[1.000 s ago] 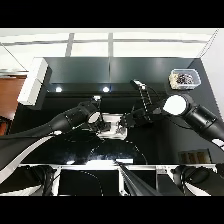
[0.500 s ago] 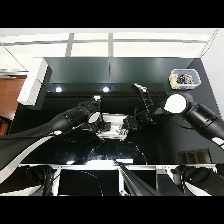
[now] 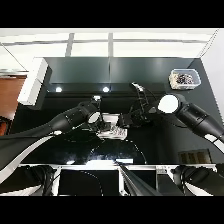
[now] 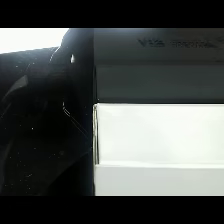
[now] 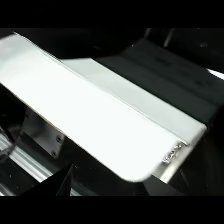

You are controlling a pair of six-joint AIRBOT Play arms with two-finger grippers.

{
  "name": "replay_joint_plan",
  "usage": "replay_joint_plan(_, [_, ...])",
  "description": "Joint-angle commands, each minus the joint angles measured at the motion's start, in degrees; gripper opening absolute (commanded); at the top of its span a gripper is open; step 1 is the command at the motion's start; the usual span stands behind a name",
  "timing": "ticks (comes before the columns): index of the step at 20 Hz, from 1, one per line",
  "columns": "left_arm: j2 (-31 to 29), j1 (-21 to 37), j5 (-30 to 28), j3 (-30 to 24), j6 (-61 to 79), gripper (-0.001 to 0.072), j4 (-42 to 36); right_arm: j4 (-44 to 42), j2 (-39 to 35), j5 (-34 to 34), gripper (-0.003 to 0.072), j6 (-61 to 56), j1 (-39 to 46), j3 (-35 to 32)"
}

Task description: Fold the box and place the chain.

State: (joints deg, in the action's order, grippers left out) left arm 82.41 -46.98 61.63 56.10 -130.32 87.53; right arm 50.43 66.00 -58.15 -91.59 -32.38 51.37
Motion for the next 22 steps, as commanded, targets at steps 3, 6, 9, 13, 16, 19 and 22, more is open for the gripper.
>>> replay_joint_plan(3, [0.0,0.3,0.6,0.0,-0.2,0.0028,-0.2,0.9,-5.6,-8.3,0.0447,2.1,7.8,0.7])
replay_joint_plan(6, [-0.1,0.3,0.2,0.1,-3.5,0.0031,-1.3,1.7,-10.7,-10.0,0.0447,3.1,12.6,0.7])
replay_joint_plan(9, [-1.2,0.3,0.4,0.1,-4.0,0.0522,-1.2,4.7,-13.1,-11.5,0.0447,3.1,15.4,0.7])
replay_joint_plan(13, [-8.5,1.2,1.4,0.0,9.5,0.0568,-0.8,4.7,-13.2,-11.9,0.0447,3.1,16.3,0.7])
replay_joint_plan(16, [-16.1,3.4,5.7,-0.1,29.1,0.0569,-0.8,4.7,-13.2,-11.7,0.0447,3.1,16.3,0.7])
replay_joint_plan(19, [-23.5,10.2,6.2,-3.8,48.4,0.0569,-1.5,4.7,-13.2,-11.7,0.0447,3.1,16.3,0.7])
replay_joint_plan(22, [-28.6,25.7,-0.6,-12.5,65.7,0.0568,-20.5,4.7,-13.2,-11.6,0.0447,3.1,16.3,0.7])
